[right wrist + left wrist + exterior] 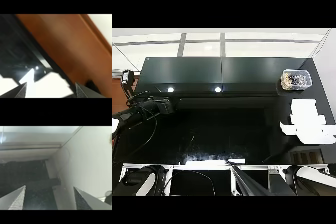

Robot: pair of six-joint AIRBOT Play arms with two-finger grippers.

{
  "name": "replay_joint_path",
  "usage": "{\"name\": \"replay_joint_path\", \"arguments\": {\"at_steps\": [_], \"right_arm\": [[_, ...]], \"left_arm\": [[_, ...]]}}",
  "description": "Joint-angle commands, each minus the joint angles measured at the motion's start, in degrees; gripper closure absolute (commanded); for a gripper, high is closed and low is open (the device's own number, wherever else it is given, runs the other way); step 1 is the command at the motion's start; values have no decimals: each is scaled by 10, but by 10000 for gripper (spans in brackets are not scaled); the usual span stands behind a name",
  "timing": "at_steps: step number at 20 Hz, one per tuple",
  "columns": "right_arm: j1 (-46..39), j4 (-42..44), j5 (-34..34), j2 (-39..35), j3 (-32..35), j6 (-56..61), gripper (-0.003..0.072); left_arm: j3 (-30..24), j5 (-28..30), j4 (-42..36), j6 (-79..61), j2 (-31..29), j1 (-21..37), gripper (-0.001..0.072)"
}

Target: Fold the box and place the chain.

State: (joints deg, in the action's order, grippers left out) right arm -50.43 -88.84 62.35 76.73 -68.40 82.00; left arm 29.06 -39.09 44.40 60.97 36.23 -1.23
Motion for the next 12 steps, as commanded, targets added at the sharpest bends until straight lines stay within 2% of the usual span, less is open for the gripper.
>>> {"name": "replay_joint_path", "arguments": {"at_steps": [1, 3, 5, 6, 12], "right_arm": [[-101, 122, 32, 43, -12, -112, -34], [-142, 227, 85, 76, -17, -223, -34], [-161, 282, 148, 118, -37, -271, -34], [-163, 290, 162, 134, -44, -272, 11], [-146, 316, 227, 206, -64, -287, 13]], "left_arm": [[0, -6, -1, 0, 1, 0, 6], [0, -7, -2, 2, 1, 0, 6], [0, -6, -2, 2, 1, 0, 6], [0, -6, -2, 2, 1, 0, 6], [0, -6, -2, 10, 1, 0, 7]]}}
